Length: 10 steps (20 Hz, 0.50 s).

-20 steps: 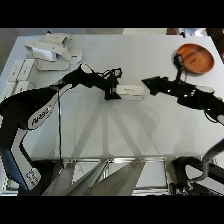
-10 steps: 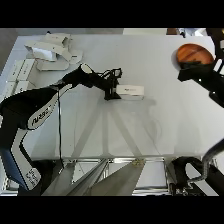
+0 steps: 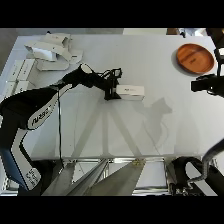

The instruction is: Fold the box and place the chain.

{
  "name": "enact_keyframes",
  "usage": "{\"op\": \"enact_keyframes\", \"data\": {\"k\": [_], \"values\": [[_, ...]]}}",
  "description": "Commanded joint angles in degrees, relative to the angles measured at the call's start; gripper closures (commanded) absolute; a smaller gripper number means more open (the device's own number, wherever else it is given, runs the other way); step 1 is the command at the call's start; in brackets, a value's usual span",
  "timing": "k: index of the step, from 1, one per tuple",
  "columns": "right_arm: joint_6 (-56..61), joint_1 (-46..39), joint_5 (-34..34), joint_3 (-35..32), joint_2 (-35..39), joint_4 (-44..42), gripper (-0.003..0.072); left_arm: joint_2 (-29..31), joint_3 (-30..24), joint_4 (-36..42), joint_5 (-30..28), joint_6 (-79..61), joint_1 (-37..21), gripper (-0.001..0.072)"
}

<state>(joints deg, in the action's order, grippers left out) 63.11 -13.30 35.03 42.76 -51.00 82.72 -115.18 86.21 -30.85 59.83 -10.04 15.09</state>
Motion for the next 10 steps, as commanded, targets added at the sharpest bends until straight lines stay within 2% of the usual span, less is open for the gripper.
{"op": "enact_keyframes", "data": {"k": [1, 7, 10], "values": [[3.1, -0.3, 1.2, 0.1, 0.0, 4.0, 0.0671, 0.0, 0.1, 0.0, 0.0, 0.0, 0.0, 0.0271], [3.1, -0.3, 1.2, 0.1, 0.0, 4.0, 0.0671, 0.3, 0.1, -0.1, 0.2, 0.3, 0.0, 0.0271], [3.1, -0.3, 1.2, 0.1, 0.0, 4.0, 0.0671, 2.3, 0.1, 0.0, 1.0, 3.3, 0.0, 0.0271]]}}
